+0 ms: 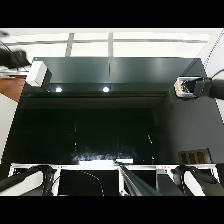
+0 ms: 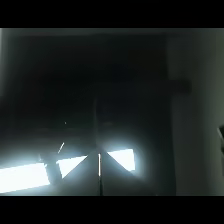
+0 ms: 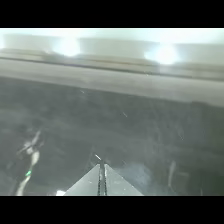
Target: Fold the box and place the chain.
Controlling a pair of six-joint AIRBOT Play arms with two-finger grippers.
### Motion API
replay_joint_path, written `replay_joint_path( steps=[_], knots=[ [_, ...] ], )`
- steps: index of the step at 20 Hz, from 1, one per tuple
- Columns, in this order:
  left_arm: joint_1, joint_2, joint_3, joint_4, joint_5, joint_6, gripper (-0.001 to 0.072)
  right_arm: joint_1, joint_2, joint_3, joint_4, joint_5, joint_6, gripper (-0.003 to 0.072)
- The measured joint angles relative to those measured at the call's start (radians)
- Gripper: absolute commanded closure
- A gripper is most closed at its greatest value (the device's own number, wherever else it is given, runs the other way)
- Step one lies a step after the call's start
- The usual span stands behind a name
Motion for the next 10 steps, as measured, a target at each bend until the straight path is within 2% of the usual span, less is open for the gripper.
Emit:
replay_joint_path(
  steps=[2,4,7,10],
  knots=[
    [-0.051,0.181,-0.294,0.002,0.119,0.000,0.0682,-0.008,0.032,-0.121,-0.007,-0.052,0.005,0.0643],
    [-0.076,0.324,-0.517,0.002,0.193,0.002,0.0682,-0.013,0.050,-0.220,-0.019,-0.102,0.007,0.0644],
    [-0.080,0.450,-0.682,0.005,0.220,0.002,0.0681,-0.016,0.063,-0.293,-0.036,-0.122,0.009,0.0644],
    [-0.079,0.499,-0.739,0.005,0.227,0.003,0.0681,-0.016,0.066,-0.320,-0.045,-0.128,0.009,0.0645]
  ],
)
